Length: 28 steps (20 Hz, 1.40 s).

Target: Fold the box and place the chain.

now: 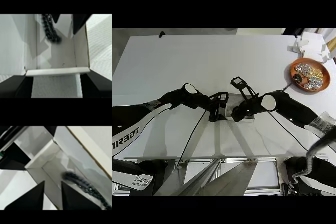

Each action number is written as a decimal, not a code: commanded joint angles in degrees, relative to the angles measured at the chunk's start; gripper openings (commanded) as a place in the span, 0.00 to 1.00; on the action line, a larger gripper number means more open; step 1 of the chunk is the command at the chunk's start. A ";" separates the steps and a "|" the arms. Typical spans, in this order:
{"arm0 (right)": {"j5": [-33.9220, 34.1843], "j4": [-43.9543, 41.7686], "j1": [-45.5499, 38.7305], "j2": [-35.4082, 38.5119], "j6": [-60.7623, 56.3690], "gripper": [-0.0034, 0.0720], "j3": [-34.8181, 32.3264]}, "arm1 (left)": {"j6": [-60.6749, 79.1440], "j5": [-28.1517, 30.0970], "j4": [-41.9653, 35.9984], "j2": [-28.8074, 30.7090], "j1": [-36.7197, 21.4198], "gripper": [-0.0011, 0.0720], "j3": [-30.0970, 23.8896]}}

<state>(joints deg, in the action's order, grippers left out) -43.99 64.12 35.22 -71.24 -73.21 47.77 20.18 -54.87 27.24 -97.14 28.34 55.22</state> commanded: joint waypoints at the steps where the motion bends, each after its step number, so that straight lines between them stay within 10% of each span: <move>1: 0.55 0.90 0.17 3.17 0.04 0.38 -0.04 | 0.00 0.02 0.02 0.02 -0.04 0.36 0.02; 12: -12.22 12.66 -23.26 22.25 -0.42 0.36 -0.04 | 0.00 0.00 0.02 0.02 -0.04 0.36 0.02; 28: -0.33 13.70 -35.76 -6.95 1.33 0.54 -0.04 | 0.02 0.00 0.02 0.02 -0.02 0.36 0.02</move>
<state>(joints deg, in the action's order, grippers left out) -45.98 77.62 -0.36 -74.89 -71.99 47.75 20.18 -54.87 27.24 -97.14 28.34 55.22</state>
